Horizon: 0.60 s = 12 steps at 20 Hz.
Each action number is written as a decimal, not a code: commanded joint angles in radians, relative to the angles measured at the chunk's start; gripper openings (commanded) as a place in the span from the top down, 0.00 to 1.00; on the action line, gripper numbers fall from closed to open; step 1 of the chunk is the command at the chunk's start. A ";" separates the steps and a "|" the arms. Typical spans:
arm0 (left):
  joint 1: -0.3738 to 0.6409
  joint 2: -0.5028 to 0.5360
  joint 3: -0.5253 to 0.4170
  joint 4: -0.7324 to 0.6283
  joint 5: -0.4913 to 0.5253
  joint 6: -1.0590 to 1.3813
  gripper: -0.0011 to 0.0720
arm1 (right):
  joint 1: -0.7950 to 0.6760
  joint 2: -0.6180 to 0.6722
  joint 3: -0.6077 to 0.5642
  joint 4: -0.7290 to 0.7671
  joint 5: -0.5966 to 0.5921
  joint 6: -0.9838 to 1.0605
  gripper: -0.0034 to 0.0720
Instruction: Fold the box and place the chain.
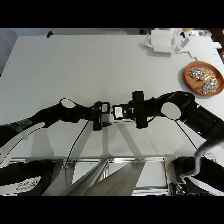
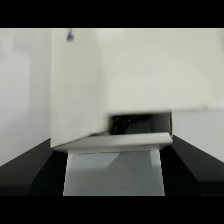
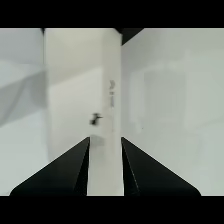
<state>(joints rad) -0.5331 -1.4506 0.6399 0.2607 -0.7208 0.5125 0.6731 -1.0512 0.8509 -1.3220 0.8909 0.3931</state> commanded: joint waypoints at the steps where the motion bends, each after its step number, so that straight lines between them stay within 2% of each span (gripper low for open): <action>1: 0.000 0.001 0.000 -0.002 -0.016 0.003 0.83 | 0.000 0.004 0.028 -0.002 0.133 -0.010 0.65; 3: 0.000 0.001 0.000 -0.002 -0.016 0.003 0.83 | 0.000 0.004 0.028 -0.002 0.170 -0.008 0.65; 8: 0.000 0.001 0.000 -0.002 -0.016 0.003 0.83 | -0.080 -0.005 0.028 0.050 0.068 -0.002 0.65; 12: 0.000 0.001 0.000 -0.002 -0.016 0.003 0.83 | -0.154 -0.050 0.028 0.171 0.109 -0.069 0.65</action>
